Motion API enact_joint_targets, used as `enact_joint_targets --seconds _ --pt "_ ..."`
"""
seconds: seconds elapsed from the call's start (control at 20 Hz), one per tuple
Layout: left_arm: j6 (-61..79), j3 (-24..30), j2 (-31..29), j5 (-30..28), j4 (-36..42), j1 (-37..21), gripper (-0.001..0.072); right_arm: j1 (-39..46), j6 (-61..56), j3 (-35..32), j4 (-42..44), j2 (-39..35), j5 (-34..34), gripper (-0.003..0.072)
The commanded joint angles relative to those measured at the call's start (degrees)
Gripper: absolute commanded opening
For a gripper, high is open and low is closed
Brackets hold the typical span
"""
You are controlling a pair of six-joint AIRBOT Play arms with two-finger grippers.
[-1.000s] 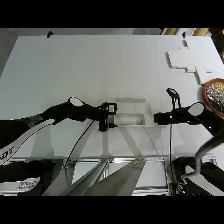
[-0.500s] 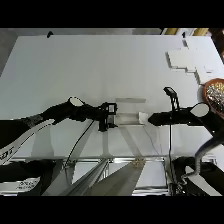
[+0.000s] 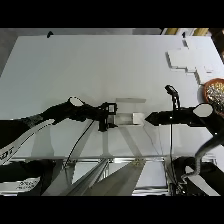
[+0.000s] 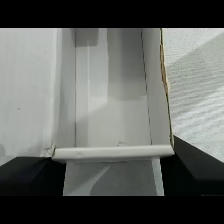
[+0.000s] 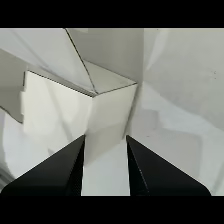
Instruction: Fold the box and place the chain.
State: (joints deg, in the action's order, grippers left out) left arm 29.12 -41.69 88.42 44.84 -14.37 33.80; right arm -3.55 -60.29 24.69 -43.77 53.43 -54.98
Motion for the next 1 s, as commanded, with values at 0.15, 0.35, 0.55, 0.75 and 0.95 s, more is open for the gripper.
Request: enact_joint_targets --seconds 0.15,0.35,0.55,0.75,0.95 --pt "0.0 0.0 0.0 0.0 0.0 0.0 0.0135 -0.1 2.1 0.0 3.7 -0.1 -0.1 0.0335" --pt "0.0 0.0 0.0 0.0 0.0 0.0 0.0135 -0.1 1.9 0.1 3.6 -0.1 0.2 0.0459" --pt "0.0 0.0 0.0 0.0 0.0 0.0 0.0135 -0.7 -2.3 0.2 2.4 -0.1 0.4 0.0456" --pt "0.0 0.0 0.0 0.0 0.0 0.0 0.0135 -9.7 -14.5 4.5 -11.2 1.4 3.6 0.0428" --pt "0.0 0.0 0.0 0.0 0.0 0.0 0.0135 -16.9 -26.4 10.2 -21.0 5.3 4.2 0.0412"
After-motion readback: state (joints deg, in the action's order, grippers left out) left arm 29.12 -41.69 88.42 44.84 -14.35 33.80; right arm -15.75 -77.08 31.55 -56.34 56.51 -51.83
